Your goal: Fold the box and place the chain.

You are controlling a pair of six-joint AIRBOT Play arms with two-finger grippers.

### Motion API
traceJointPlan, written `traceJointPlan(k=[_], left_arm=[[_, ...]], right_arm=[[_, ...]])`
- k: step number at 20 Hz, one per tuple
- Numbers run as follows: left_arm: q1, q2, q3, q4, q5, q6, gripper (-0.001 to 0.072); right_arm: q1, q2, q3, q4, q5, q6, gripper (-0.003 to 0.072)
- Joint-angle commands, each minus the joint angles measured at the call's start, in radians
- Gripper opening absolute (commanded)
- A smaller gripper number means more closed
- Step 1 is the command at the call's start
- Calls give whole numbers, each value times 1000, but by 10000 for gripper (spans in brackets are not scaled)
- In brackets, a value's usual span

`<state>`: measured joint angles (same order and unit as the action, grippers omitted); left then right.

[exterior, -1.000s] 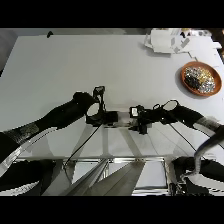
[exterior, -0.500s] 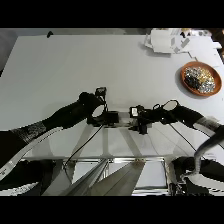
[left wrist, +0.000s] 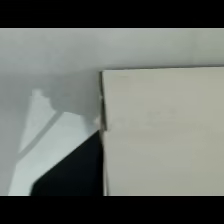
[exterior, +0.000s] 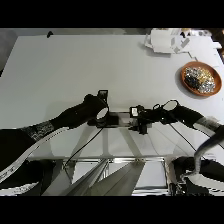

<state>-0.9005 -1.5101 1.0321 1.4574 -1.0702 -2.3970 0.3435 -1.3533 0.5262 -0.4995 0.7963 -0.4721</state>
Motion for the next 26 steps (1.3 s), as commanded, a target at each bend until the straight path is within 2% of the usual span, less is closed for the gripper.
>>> traceJointPlan(k=[1,5,6,7,8,9,15,19,20,21,22,26], left_arm=[[-4,-3,1,-3,11,-11,8],[-5,-3,1,-4,11,-12,3],[-4,-1,2,-5,11,-11,27],[-2,0,8,-5,3,-10,108],[1,0,19,-2,-10,-9,220],[3,0,32,1,-26,-8,230],[15,-11,57,26,-44,-5,229],[13,-45,57,4,-53,-6,196],[14,-51,57,-1,-62,-6,155],[14,-54,57,1,-64,-5,51],[14,-53,57,4,-63,-5,2],[14,-53,57,14,-61,-6,12]], right_arm=[[0,0,0,0,0,0,270],[0,0,0,0,0,0,270],[0,0,0,0,0,0,270],[0,0,0,0,0,0,270],[0,0,0,0,0,0,270],[0,0,0,0,0,0,270],[0,0,0,0,0,0,270],[0,0,0,0,0,0,270],[0,0,0,0,0,0,270],[0,0,0,0,0,0,270],[0,0,0,0,0,0,270],[0,0,0,0,0,0,270]])
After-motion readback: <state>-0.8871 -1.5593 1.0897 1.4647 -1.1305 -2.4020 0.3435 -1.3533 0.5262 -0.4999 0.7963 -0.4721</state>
